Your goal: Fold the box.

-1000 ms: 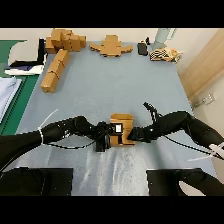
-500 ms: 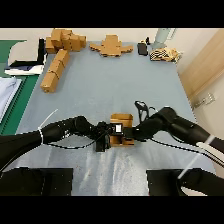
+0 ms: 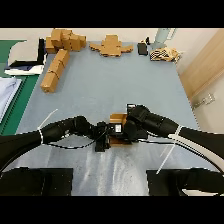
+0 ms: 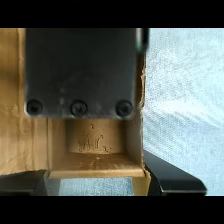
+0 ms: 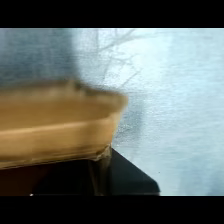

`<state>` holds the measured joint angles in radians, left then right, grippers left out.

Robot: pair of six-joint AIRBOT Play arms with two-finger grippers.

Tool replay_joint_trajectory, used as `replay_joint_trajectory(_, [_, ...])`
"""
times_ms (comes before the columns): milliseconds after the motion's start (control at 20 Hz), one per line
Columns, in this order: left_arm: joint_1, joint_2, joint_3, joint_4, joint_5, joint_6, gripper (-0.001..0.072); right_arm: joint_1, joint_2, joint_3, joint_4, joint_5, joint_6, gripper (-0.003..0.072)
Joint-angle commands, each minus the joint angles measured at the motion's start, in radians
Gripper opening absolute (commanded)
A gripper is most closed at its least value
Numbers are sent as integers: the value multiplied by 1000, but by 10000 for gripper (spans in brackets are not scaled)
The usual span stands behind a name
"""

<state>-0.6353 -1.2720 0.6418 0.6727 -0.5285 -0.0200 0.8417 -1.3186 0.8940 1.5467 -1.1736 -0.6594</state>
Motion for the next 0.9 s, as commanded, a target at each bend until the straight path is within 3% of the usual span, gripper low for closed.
replay_joint_trajectory(0, [-1,0,1,0,3,2,357,8,-16,11,-40,-40,30,4])
replay_joint_trajectory(200, [-1,0,1,0,3,2,357,8,-11,11,-40,-40,-15,8])
replay_joint_trajectory(300, [-1,0,1,0,3,2,357,8,9,11,-40,-40,-16,371])
replay_joint_trajectory(850, [-1,0,1,0,3,2,357,6,155,11,-69,-130,-95,373])
